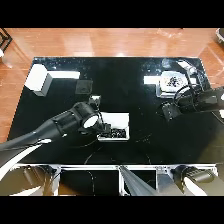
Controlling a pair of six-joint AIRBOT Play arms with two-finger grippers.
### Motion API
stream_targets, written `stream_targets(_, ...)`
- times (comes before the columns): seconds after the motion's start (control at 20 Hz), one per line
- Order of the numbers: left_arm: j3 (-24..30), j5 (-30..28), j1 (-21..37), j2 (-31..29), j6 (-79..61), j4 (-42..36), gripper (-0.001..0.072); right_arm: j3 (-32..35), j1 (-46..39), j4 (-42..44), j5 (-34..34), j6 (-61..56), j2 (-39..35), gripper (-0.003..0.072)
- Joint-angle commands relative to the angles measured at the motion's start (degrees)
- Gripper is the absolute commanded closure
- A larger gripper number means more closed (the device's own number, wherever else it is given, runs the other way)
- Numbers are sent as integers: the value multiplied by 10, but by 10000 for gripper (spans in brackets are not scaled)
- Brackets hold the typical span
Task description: Fold the box and place the chain.
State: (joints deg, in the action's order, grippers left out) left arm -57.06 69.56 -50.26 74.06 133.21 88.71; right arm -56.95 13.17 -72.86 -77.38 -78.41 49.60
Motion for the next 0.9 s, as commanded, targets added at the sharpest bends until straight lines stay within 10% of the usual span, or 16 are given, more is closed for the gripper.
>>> stream_targets(0.0, -3, 76, -1, -68, -117, -6, 141, 0, 0, 50, 53, 53, 3, -24)
stream_targets(0.25, 13, 200, -15, -214, -160, 49, 77, -13, 81, 64, 170, 78, 70, -24)
stream_targets(0.45, 37, 186, 53, -268, -193, 78, 77, -113, 129, 69, 126, 78, 229, -24)
stream_targets(0.65, 69, 37, 170, -267, -261, 70, 79, -172, 151, 123, 53, 134, 333, -23)
stream_targets(0.85, 168, -93, 295, -264, -389, -179, 80, -172, 164, 129, 17, 175, 339, -23)
